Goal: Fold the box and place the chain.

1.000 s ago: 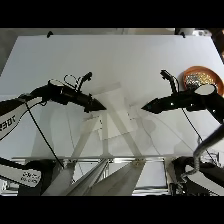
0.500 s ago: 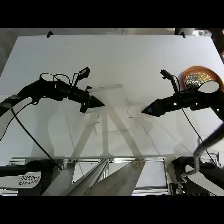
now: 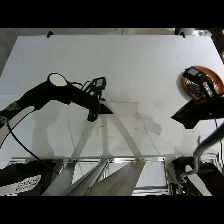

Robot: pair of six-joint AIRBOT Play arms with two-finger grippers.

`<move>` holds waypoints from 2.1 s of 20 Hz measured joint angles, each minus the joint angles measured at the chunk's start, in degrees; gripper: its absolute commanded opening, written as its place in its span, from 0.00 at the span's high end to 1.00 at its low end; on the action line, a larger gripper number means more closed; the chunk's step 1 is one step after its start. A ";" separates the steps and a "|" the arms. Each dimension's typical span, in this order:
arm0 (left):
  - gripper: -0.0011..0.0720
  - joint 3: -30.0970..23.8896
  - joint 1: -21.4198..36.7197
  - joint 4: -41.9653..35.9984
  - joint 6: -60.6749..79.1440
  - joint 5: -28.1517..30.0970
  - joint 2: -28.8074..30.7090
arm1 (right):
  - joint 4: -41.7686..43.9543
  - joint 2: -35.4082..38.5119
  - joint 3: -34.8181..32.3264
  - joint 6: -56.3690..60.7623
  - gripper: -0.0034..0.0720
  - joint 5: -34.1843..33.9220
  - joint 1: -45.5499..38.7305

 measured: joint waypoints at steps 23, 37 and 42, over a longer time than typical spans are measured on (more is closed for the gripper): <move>0.98 -2.73 -3.69 -6.05 9.81 16.31 -8.24 | 2.38 8.55 -1.79 3.10 0.50 -4.79 0.00; 0.98 -2.71 -3.69 -8.24 12.26 17.40 -12.33 | 2.40 8.55 -3.23 2.99 0.50 -9.88 0.00; 0.97 -2.71 -3.72 -7.78 12.31 18.14 -12.48 | 2.40 8.55 -3.23 2.99 0.50 -10.14 0.00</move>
